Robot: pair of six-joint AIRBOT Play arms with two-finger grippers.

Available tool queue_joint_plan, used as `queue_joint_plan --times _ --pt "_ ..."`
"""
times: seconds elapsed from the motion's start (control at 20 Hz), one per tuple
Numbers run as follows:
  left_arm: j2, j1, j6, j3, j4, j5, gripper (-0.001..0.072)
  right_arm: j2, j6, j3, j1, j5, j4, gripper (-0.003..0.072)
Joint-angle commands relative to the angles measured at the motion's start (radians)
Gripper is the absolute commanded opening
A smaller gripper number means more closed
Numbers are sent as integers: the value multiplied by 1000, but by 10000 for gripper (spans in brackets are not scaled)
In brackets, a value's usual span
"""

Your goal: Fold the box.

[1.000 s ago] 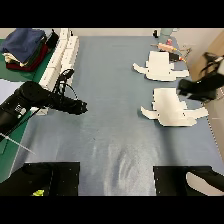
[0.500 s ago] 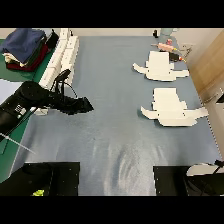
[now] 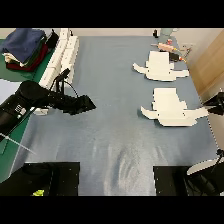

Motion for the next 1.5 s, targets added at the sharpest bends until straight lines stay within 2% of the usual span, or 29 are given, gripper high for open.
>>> queue_joint_plan --times 0.0,0.2,0.25,0.4,0.45,0.5,0.65,0.8,0.85,0.95,1.1,1.25,1.45 --pt "-1 0 -4 0 -29 1 520 -56 -33 12 -4 85 77 457" --pt "-1 0 -4 0 -29 1 520 -56 -32 11 -2 138 85 406" --pt "-1 0 -4 0 -28 1 520 -55 -33 9 3 156 85 329" --pt "-1 1 -4 0 -28 1 520 -55 -33 -18 31 201 85 164" --pt "-1 1 -4 0 -28 1 519 -55 -32 -34 43 204 85 52" --pt "-1 1 -4 0 -28 1 519 -54 -32 -52 58 204 86 2" --pt "-1 1 8 0 -20 1 519 -36 -34 -113 126 199 161 1" --pt "-1 1 34 0 -2 -6 519 59 -135 -180 223 165 377 0" --pt "-1 1 43 0 -1 -12 519 112 -150 -212 259 125 414 0" --pt "0 1 72 0 0 -19 519 245 -146 -311 343 -30 386 0" --pt "-1 2 126 0 3 -23 519 462 -69 -536 483 -272 295 0" --pt "0 2 143 0 23 -71 519 682 14 -788 609 -386 279 0" --pt "0 2 138 0 64 -159 520 960 224 -1092 750 -571 204 0"
